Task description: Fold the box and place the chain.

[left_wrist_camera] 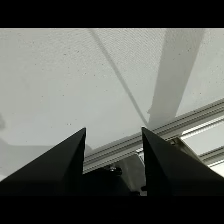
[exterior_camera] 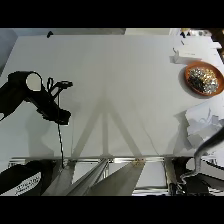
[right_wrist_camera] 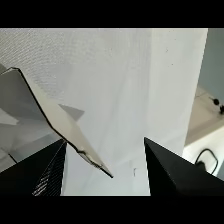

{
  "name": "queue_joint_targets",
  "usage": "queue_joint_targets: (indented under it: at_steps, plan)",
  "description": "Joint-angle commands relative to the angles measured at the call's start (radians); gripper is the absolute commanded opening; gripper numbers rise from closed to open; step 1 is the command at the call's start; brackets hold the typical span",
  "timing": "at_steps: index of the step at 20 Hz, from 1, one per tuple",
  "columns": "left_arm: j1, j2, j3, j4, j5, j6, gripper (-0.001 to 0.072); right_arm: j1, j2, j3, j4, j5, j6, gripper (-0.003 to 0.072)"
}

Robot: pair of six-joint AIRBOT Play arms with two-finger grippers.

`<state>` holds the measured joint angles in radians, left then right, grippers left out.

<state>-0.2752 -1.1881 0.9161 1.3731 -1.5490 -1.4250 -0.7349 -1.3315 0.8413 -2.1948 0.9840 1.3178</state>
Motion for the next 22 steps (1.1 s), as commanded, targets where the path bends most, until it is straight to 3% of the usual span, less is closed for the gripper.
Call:
queue_joint_targets:
  at_steps: [1, 3, 4, 7, 11, 12, 18, 22]
  plan:
    - [0.0, 0.001, 0.0, 0.0, 0.0, 0.0, 0.0391, 0.0, 0.0, 0.001, 0.079, -0.018, -0.177, 0.0454]
    - [0.0, 0.001, 0.0, 0.0, 0.0, 0.0, 0.0391, 0.0, 0.0, 0.001, 0.177, -0.035, -0.282, 0.0449]
    - [0.0, 0.001, 0.0, 0.0, 0.0, 0.0, 0.0391, 0.0, 0.0, 0.001, 0.208, -0.051, -0.31, 0.0402]
    - [0.0, 0.001, 0.0, 0.0, 0.0, 0.0, 0.0391, 0.0, 0.0, 0.001, 0.202, -0.098, -0.309, 0.0381]
    - [0.0, 0.001, 0.0, 0.0, 0.0, 0.0, 0.0391, 0.0, 0.0, 0.001, 0.202, -0.113, -0.309, 0.0132]
    - [0.0, 0.001, 0.0, 0.0, 0.0, 0.0, 0.0391, 0.0, 0.0, 0.001, 0.203, -0.11, -0.309, 0.004]
    - [0.0, 0.001, 0.0, 0.0, 0.0, 0.0, 0.0391, 0.039, 0.06, 0.001, 0.269, -0.001, -0.369, 0.0023]
    - [0.0, 0.001, 0.0, 0.0, 0.0, 0.0, 0.0391, 0.114, 0.146, 0.0, 0.588, 0.123, -0.504, 0.0021]
